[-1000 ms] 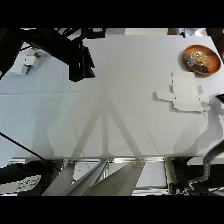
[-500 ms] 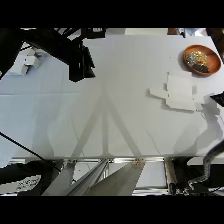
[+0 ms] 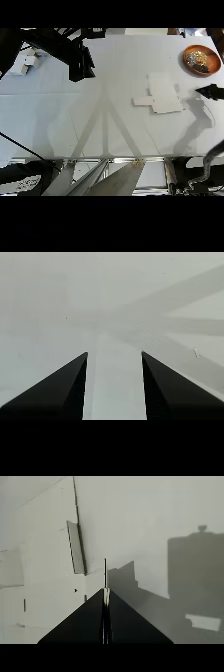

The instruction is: Fold the box and place the chain.

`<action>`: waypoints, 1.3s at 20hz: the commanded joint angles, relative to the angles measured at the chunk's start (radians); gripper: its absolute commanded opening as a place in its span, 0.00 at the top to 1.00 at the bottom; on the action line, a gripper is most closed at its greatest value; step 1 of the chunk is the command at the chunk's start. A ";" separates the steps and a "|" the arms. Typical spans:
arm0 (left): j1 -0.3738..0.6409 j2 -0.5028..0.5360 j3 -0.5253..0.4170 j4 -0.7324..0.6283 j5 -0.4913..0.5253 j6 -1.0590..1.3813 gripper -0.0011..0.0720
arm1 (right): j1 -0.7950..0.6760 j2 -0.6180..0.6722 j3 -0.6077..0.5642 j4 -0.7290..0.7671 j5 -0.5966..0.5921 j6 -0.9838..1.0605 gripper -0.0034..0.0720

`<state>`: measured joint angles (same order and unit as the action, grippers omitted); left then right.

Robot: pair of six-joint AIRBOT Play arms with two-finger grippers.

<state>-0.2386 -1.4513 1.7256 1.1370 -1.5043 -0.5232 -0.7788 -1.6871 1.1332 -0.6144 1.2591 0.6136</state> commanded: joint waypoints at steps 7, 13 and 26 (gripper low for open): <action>0.000 0.001 0.000 0.000 0.000 0.000 0.47 | 0.465 0.000 0.001 0.169 -0.087 -0.056 0.94; 0.000 0.001 0.000 0.000 0.000 0.000 0.47 | 0.705 0.000 0.001 0.207 -0.267 -0.103 0.94; 0.000 0.001 0.000 0.000 0.000 0.000 0.47 | 0.819 0.235 -0.266 0.852 -0.679 -0.885 0.94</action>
